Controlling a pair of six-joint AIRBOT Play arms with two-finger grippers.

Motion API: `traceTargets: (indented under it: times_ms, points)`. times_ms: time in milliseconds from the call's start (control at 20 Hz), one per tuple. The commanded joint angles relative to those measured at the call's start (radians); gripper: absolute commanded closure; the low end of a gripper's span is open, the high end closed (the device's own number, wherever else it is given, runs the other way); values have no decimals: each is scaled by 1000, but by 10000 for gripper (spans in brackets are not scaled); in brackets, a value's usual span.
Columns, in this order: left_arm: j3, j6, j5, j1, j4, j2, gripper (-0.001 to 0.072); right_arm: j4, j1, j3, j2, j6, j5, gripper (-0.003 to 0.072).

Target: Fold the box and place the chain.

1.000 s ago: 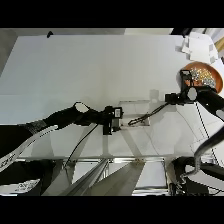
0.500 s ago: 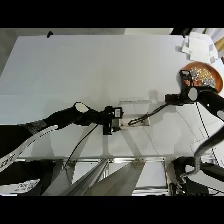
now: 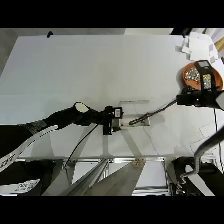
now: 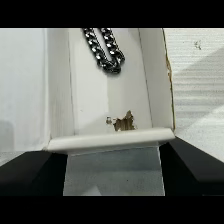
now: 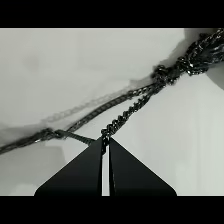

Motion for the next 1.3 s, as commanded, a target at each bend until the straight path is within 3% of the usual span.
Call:
traceTargets:
  times_ms: [0,250,600,950,1250]
  points:
    - [0,0,0,0,0,0,641,238,0,1,204,-143,145,676]
    - [0,0,0,0,0,0,641,443,0,1,392,-179,228,676]
    - [0,0,0,0,0,0,641,620,0,1,435,-205,296,676]
    - [0,0,0,0,0,0,641,941,7,-5,364,-390,282,676]
    - [0,0,0,0,0,0,641,849,185,-16,196,-418,257,676]
